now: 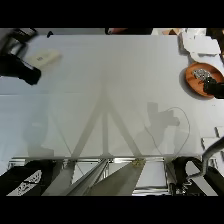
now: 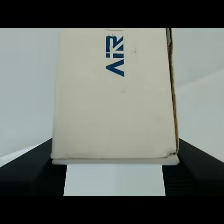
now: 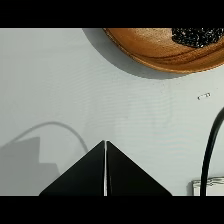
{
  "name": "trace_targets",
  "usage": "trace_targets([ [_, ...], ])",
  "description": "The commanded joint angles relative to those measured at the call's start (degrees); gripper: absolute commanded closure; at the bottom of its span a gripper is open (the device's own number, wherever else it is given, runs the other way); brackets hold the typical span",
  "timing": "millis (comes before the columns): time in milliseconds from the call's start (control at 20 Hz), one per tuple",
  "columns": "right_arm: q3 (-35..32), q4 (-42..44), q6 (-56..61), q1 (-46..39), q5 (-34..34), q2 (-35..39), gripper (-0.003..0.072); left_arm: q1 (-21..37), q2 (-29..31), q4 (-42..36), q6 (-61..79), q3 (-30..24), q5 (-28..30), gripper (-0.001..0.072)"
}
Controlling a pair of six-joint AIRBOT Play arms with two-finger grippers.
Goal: Fold the box and place the chain.
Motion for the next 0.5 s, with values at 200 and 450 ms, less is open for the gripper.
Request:
trace_targets([
  [200, 0.04, 0.02, 0.0, -0.02, 0.02, 0.04, 0.0677, 15.45, -5.33, -11.43, -13.27, 0.02, 18.56, 0.0697],
  [450, 0.04, 0.02, 0.0, -0.02, 0.02, 0.04, 0.0677, 16.63, -18.23, -16.44, -10.32, 0.02, 22.16, 0.0701],
])
